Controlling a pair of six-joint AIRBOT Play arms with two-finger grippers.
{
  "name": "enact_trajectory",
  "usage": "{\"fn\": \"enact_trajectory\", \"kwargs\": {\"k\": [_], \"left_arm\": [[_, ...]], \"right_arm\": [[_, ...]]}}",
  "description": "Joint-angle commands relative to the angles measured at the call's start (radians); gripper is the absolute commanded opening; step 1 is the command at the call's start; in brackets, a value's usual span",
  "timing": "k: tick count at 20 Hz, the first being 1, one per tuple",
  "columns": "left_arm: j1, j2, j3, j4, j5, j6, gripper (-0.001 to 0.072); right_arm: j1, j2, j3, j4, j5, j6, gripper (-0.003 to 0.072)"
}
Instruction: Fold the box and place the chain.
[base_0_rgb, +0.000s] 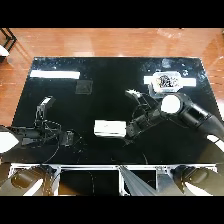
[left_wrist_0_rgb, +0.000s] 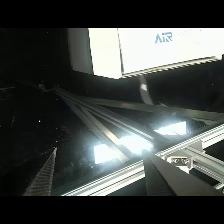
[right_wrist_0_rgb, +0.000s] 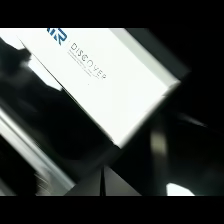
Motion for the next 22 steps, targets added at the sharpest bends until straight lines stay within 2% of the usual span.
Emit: {"fn": "enact_trajectory", "kwargs": {"k": [1,3,6,16,22], "left_arm": [[0.001,-0.001,0.0,0.001,0.002,0.001,0.0639],[0.001,-0.001,0.0,0.001,0.002,0.001,0.0639],[0.001,-0.001,0.0,0.0,0.014,0.001,0.0639],[0.001,-0.001,0.0,0.0,0.024,0.001,0.0639],[0.001,-0.001,0.0,0.0,0.023,0.001,0.0639]], "right_arm": [[-0.043,0.005,-0.176,0.361,-0.262,0.04,0.0019],[-0.042,-0.028,-0.208,0.499,-0.35,0.004,0.002],[-0.042,-0.076,-0.208,0.637,-0.372,-0.069,0.0019],[0.019,-0.101,-0.208,0.643,-0.369,-0.073,0.002],[0.024,-0.116,-0.208,0.597,-0.389,-0.072,0.002]]}}
